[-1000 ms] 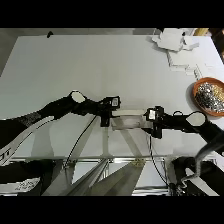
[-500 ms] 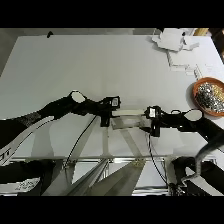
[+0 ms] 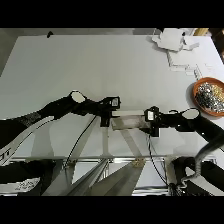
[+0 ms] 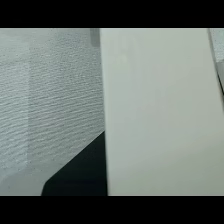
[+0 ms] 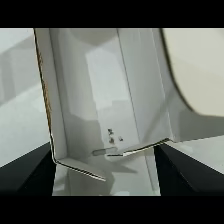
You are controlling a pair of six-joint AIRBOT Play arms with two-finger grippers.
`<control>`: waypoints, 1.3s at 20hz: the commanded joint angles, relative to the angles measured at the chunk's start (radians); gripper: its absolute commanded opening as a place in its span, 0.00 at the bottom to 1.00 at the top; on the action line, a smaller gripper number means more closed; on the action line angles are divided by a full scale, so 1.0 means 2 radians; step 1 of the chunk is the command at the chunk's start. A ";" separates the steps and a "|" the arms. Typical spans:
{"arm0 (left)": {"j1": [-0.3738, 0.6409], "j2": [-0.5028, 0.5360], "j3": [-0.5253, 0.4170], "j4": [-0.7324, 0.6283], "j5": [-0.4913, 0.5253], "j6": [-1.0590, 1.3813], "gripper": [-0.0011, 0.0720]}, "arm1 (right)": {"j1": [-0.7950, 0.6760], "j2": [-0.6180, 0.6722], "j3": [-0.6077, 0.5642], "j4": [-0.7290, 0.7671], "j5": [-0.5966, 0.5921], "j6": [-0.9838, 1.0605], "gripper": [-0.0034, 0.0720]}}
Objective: Fold the box and place the chain.
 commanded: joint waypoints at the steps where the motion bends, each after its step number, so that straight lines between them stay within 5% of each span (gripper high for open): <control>1: 0.000 0.000 0.000 0.000 0.001 0.000 0.03 | 0.001 -0.003 0.000 0.022 0.003 -0.027 0.88; 20: 0.000 0.000 0.000 0.000 0.001 0.000 0.03 | 0.016 -0.050 0.006 0.020 0.007 -0.021 0.85; 26: 0.000 0.000 0.000 0.000 0.001 0.000 0.03 | 0.016 -0.050 0.006 0.020 -0.005 -0.021 0.64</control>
